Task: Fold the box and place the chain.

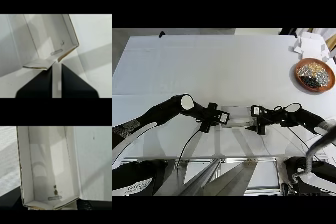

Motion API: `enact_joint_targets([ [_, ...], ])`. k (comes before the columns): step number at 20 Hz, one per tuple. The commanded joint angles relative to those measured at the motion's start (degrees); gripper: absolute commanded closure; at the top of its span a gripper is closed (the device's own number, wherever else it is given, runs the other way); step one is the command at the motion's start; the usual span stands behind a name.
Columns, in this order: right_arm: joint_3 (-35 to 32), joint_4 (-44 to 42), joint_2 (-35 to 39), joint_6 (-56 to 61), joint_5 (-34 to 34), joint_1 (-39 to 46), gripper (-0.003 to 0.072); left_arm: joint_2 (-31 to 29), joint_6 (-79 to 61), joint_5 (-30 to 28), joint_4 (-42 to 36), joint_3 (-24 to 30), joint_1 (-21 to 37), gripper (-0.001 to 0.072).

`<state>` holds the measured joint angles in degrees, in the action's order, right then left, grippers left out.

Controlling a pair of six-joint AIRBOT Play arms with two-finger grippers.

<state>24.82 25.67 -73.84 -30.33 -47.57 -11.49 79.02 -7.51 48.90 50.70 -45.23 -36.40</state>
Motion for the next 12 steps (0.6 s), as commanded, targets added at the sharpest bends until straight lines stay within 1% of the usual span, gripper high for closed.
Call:
enact_joint_targets([
  [1,0.0,0.0,0.0,0.0,0.0,0.0,0.0306,0.1,0.0,-2.2,-1.7,0.0,-1.1,0.0649],
  [7,0.0,0.0,0.0,0.0,0.0,0.0,0.0306,0.1,0.0,-6.1,-2.6,0.0,-3.7,0.0649],
  [12,0.0,0.0,0.0,0.0,0.0,0.0,0.0306,0.2,0.0,-7.8,-3.8,0.0,-4.5,0.0639],
])
